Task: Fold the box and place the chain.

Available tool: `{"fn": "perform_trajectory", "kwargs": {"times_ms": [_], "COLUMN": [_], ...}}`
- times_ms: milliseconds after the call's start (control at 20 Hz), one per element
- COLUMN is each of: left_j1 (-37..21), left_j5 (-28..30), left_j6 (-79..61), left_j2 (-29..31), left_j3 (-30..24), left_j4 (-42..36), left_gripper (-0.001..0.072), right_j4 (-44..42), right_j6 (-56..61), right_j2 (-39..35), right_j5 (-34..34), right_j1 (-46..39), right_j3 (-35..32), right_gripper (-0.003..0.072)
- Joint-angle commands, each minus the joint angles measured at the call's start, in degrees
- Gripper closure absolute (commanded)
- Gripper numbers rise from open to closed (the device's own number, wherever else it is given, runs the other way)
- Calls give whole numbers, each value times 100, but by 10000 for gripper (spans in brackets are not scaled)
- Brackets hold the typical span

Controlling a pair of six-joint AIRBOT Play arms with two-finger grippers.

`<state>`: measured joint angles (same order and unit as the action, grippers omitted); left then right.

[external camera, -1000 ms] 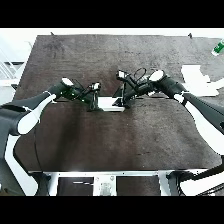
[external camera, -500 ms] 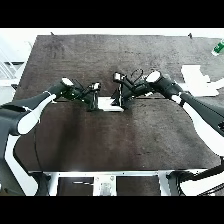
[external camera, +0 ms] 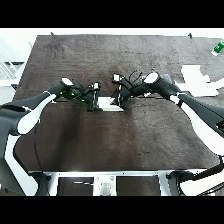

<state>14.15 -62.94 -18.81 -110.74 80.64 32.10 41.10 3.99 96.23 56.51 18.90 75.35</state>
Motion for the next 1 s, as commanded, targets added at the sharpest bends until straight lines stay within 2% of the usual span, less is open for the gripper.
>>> {"fn": "perform_trajectory", "kwargs": {"times_ms": [0,400,500,700,950], "left_j1": [-2,-2,-2,-2,-2], "left_j5": [-13,-13,-13,-13,-11], "left_j6": [-9,-9,-9,-9,-9], "left_j2": [2,2,2,2,2], "left_j3": [7,7,7,7,7], "left_j4": [4,4,4,4,4], "left_gripper": [167,167,167,167,167], "right_j4": [-20,-142,-142,13,9], "right_j6": [-11,-20,-20,-2,4], "right_j2": [-39,-197,-195,-170,-125], "right_j5": [-157,-146,-149,-146,-146], "right_j1": [2,0,0,2,4], "right_j3": [31,98,98,96,44], "right_gripper": [316,318,413,463,466]}}
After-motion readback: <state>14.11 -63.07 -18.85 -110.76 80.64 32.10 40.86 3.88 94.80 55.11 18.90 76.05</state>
